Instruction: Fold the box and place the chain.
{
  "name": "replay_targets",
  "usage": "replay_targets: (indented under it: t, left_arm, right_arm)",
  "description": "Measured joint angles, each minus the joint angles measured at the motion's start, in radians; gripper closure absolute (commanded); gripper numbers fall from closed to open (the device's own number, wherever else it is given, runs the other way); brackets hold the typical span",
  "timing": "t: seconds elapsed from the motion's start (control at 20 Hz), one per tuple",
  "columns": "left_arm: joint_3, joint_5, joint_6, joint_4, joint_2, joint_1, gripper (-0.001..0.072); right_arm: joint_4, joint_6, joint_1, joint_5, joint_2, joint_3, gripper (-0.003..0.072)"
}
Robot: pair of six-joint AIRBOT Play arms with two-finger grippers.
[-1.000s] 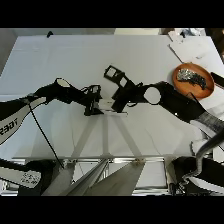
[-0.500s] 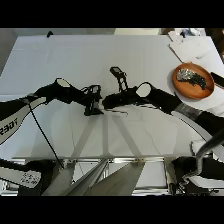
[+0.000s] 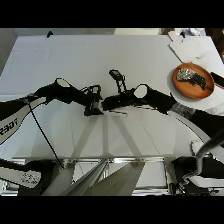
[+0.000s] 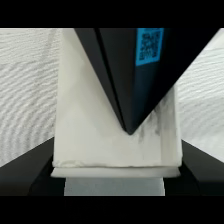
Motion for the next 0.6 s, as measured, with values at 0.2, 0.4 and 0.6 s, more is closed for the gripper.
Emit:
replay_targets:
  t: [0.2, 0.4, 0.6]
  left_arm:
    - [0.0, -0.003, -0.002, 0.0, 0.0, 0.0, 0.0371]
    - [0.0, -0.003, -0.008, -0.004, 0.0, 0.0, 0.0371]
    - [0.0, 0.007, -0.01, -0.011, 0.0, 0.0, 0.0371]
  right_arm:
    - [-0.003, 0.001, 0.006, -0.009, 0.001, -0.017, 0.0677]
    - [0.011, -0.002, 0.008, -0.042, 0.021, -0.024, 0.0676]
    - [0.022, -0.051, 0.008, -0.103, 0.092, -0.025, 0.0677]
